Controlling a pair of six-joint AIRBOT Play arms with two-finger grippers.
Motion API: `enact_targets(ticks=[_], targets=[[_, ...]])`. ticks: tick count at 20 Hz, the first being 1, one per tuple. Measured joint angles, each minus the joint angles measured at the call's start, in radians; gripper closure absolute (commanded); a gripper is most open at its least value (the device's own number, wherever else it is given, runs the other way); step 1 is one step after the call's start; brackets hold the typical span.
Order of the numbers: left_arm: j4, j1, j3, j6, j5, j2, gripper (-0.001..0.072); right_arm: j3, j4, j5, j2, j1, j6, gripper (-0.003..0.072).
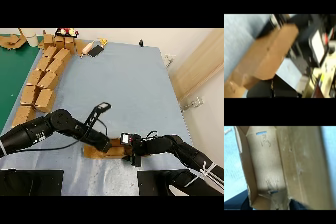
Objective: Fold the box.
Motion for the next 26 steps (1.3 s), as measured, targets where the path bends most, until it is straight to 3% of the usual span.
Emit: enact_targets(ticks=[5,14,21,26], targets=[[-0.056,0.037,0.0,-0.027,0.145,-0.096,0.0699,0.0,0.0,0.0,0.0,0.0,0.0,0.0271],[-0.077,0.041,0.001,-0.032,0.098,-0.249,0.0699,0.0,-0.007,0.002,0.0,0.0,0.0,0.027],[-0.104,0.055,0.016,0.032,0.065,-0.251,0.0699,0.0,-0.008,0.003,0.0,0.0,-0.001,0.0271],[-0.121,0.176,0.014,0.216,0.073,-0.13,0.0701,0.0,-0.008,0.003,0.0,0.0,0.0,0.0271]])
